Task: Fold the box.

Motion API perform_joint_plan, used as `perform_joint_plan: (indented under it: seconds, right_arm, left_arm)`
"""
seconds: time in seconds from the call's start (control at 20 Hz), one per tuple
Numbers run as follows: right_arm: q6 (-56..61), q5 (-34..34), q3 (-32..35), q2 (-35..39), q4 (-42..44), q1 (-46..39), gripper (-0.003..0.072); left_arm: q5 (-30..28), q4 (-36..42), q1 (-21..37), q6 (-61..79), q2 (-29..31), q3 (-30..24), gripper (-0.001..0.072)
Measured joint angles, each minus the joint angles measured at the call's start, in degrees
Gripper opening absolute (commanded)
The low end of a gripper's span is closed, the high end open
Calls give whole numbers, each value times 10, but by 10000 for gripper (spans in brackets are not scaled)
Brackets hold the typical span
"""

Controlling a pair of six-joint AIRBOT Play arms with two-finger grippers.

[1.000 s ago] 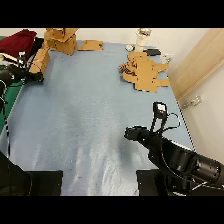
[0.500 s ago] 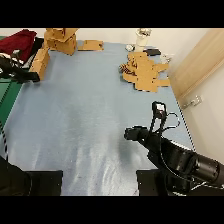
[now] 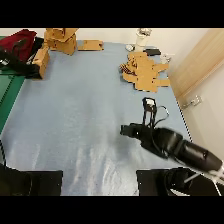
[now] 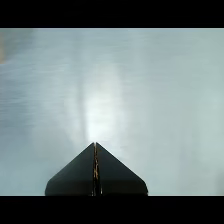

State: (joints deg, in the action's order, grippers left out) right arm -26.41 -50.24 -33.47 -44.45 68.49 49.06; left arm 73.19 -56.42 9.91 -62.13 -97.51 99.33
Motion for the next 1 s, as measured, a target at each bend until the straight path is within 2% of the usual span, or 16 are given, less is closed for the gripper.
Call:
perform_joint_plan:
  seconds: [0.1,0.25,0.4,0.55,0.7,1.0]
  right_arm:
    - [-122,-2,-54,-53,102,-71,3]
    - [-273,-41,-150,-146,229,-150,3]
    - [-358,-83,-235,-229,294,-181,4]
    - [-408,-111,-290,-296,334,-193,4]
    - [-433,-115,-315,-332,377,-197,4]
    - [-448,-117,-327,-351,401,-200,4]
  left_arm:
    - [24,8,-49,-15,26,-8,5]
    - [34,8,-148,-44,62,-45,5]
    - [10,-8,-253,-78,89,-118,5]
    - [-30,-19,-333,-104,105,-195,5]
    - [-58,-22,-378,-125,111,-245,12]
    - [-62,-20,-402,-136,114,-272,12]
